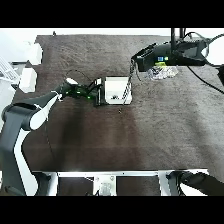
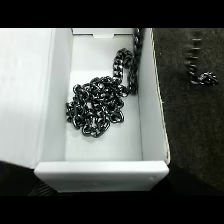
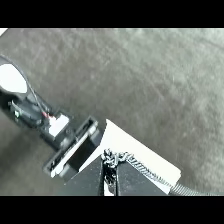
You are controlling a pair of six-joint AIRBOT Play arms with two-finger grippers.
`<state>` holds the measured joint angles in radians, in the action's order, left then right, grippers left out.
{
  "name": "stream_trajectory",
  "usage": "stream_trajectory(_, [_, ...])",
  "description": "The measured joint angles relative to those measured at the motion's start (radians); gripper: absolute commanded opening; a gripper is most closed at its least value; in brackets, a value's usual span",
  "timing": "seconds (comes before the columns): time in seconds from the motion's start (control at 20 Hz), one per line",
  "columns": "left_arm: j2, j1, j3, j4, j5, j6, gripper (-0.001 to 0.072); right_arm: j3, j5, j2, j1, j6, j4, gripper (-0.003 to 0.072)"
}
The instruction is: Fold the box and place the chain.
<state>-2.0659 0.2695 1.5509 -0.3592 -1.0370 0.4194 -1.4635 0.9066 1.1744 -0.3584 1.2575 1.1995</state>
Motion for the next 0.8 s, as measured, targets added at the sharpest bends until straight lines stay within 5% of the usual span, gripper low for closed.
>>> stream_trajectory(0.8, [0.000, 0.000, 0.000, 0.000, 0.000, 0.000, 0.0527, -0.109, -0.220, 0.002, -0.043, -0.063, 0.018, 0.0007])
